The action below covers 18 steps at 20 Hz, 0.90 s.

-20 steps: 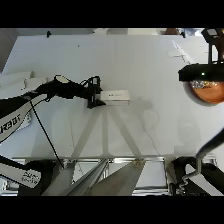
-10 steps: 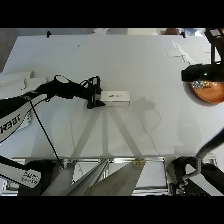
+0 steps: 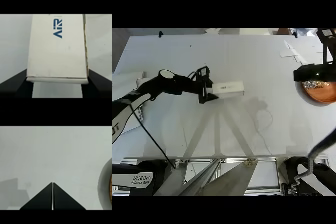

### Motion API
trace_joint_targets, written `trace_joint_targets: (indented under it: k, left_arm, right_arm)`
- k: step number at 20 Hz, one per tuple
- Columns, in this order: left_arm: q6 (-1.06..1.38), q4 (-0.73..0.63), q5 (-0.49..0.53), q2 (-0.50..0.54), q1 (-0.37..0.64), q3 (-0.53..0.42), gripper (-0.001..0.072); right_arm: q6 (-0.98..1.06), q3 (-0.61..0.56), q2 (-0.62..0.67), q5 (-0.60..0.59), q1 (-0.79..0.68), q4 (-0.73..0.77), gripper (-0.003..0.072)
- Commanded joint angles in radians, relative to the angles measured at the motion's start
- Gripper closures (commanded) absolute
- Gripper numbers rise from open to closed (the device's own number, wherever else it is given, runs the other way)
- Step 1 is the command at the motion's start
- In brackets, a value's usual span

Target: Fold the box and place the chain.

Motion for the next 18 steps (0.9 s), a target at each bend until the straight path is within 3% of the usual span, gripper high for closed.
trace_joint_targets:
  k: [1, 5, 9, 12, 18]
  left_arm:
    - [-0.165, -0.003, 0.203, 0.098, 0.003, 0.002, 0.0704]
    - [-0.243, -0.055, 0.39, 0.162, 0.048, 0.002, 0.0704]
    - [-0.319, -0.253, 0.67, 0.177, 0.13, 0.002, 0.0707]
    - [-0.328, -0.257, 0.853, 0.174, 0.164, 0.002, 0.0707]
    - [-0.467, -0.257, 0.916, 0.102, 0.194, 0.002, 0.0709]
  right_arm:
    - [0.0, 0.001, 0.001, 0.0, 0.0, 0.0, 0.0673]
    - [0.0, 0.001, 0.001, 0.0, 0.0, 0.0, 0.0673]
    - [0.0, 0.001, 0.001, 0.0, 0.0, 0.0, 0.0673]
    - [0.0, 0.001, 0.001, 0.0, 0.0, 0.0, 0.0673]
    - [0.0, 0.001, 0.001, 0.0, 0.0, 0.0, 0.0673]
